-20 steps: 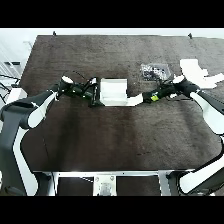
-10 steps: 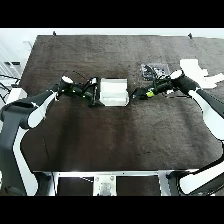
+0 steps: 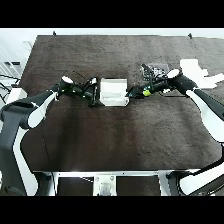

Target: Fold the box and place the chain.

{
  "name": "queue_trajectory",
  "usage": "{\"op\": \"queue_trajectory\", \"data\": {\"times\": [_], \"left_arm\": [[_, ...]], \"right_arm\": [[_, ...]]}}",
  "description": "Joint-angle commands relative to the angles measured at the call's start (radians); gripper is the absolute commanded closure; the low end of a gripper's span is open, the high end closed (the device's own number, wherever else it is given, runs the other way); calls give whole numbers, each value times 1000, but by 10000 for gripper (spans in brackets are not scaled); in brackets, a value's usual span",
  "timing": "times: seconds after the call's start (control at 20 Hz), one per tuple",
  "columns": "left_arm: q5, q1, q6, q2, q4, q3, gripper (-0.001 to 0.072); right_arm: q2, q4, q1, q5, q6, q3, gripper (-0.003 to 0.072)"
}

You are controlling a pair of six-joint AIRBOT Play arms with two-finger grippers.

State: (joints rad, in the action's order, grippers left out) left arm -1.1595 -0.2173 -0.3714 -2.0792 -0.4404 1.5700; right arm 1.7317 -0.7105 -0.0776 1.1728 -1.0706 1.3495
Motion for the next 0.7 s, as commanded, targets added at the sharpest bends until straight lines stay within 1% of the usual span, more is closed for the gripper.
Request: {"op": "queue_trajectory", "data": {"times": [0.0,0.2,0.5,0.65], "left_arm": [[0,1,0,0,0,1,303],[0,1,0,0,0,1,303],[0,1,0,0,0,1,303],[0,1,0,0,0,1,303]], "right_arm": [[0,-9,-20,-16,-42,14,181],[0,-36,-46,-31,-91,35,181],[0,-224,-103,-59,-251,64,181],[0,-245,-126,-67,-283,77,181]]}}
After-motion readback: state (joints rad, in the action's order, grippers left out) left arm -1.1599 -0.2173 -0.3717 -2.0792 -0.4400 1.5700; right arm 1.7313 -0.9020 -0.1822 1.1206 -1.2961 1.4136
